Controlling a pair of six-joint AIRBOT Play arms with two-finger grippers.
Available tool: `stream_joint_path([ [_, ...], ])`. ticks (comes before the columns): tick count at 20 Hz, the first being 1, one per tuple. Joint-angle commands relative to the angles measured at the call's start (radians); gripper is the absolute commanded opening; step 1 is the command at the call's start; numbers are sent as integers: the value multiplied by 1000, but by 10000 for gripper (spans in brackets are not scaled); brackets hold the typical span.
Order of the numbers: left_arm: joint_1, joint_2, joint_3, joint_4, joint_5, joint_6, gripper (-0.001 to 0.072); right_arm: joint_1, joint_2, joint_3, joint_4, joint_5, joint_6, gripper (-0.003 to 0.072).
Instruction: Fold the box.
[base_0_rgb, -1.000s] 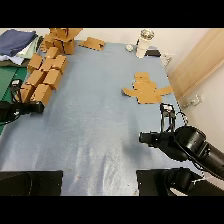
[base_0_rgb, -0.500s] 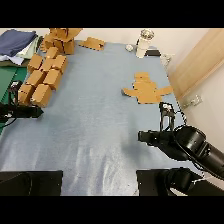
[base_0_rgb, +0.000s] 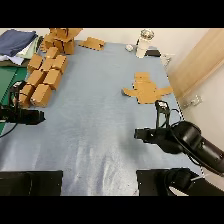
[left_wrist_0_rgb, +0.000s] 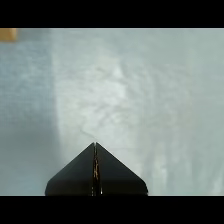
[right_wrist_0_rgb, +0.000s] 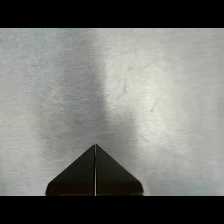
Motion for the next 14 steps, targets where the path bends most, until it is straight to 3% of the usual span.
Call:
stream_joint_path([
  [1, -240, 116, 15, 157, -59, -314, 7, -152, -147, 70, 202, 55, -254, 3],
  [3, -394, 61, 58, 222, -87, -433, 7, -219, -277, 170, 279, 53, -372, 3],
  [7, -629, -170, 230, 259, -50, -494, 7, -229, -512, 406, 312, 47, -452, 3],
  [11, -690, -397, 422, 245, -23, -523, 8, -222, -649, 554, 373, 28, -486, 3],
  [14, -691, -460, 445, 222, -14, -521, 11, -217, -667, 562, 395, 12, -485, 4],
])
